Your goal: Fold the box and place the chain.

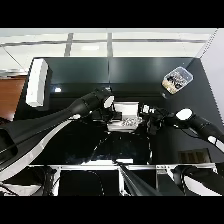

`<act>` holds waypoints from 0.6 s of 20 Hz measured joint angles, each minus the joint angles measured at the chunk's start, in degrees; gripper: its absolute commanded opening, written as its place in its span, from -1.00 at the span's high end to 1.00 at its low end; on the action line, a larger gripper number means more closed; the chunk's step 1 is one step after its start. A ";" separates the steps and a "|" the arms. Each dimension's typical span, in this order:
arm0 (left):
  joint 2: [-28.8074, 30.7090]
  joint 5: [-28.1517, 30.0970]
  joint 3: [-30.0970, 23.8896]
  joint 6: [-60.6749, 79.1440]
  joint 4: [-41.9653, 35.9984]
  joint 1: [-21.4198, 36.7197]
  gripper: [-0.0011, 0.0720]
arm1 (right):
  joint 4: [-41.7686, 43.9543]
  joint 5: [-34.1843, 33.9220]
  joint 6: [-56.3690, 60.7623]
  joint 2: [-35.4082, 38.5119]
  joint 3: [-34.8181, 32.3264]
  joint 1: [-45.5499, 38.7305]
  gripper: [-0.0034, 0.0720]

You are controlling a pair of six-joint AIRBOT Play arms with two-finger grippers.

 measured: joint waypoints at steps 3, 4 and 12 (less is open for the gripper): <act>0.00 0.00 0.00 -0.02 -0.02 0.00 0.91 | 0.33 -0.02 3.63 0.92 -0.07 -0.07 0.87; 0.00 0.00 0.00 0.00 -0.02 0.00 0.90 | 0.66 -0.07 5.44 1.90 -0.04 -0.17 0.87; 0.00 -0.02 0.00 -0.02 -0.04 0.00 0.91 | -2.99 5.66 32.30 20.90 5.01 -3.30 0.87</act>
